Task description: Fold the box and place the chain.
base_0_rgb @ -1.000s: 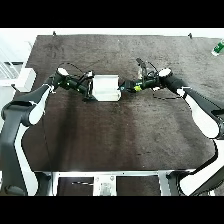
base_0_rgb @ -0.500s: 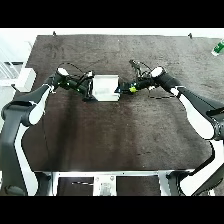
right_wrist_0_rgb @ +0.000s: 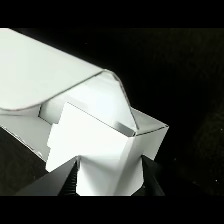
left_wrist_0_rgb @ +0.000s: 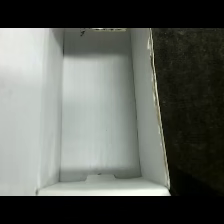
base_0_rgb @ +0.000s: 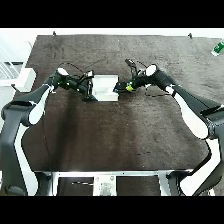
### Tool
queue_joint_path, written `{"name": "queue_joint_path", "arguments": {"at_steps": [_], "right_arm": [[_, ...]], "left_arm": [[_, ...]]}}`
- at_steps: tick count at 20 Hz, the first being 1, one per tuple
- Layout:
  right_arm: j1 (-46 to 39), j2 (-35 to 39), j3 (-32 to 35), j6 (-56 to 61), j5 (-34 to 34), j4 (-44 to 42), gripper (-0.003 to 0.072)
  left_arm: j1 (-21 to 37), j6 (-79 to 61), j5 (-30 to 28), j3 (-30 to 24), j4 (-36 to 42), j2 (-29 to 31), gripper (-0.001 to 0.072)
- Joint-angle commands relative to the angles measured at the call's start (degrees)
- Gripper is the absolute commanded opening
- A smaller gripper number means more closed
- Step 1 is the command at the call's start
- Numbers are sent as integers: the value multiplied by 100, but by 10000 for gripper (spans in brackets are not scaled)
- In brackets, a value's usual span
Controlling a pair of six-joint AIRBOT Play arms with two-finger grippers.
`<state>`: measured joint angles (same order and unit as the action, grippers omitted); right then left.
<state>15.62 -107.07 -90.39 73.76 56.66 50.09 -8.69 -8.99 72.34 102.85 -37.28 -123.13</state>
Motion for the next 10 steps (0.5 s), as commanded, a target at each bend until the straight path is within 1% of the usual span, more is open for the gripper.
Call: {"name": "queue_joint_path", "arguments": {"at_steps": [1,7,10], "right_arm": [[92,-103,-168,297,-15,361,453],[153,-122,-315,831,-13,916,453],[173,-245,-378,879,-11,955,453]], "left_arm": [[-2,-2,7,4,2,-2,489],[-2,-2,9,4,2,-2,489],[-2,-2,9,4,2,-2,489]]}}
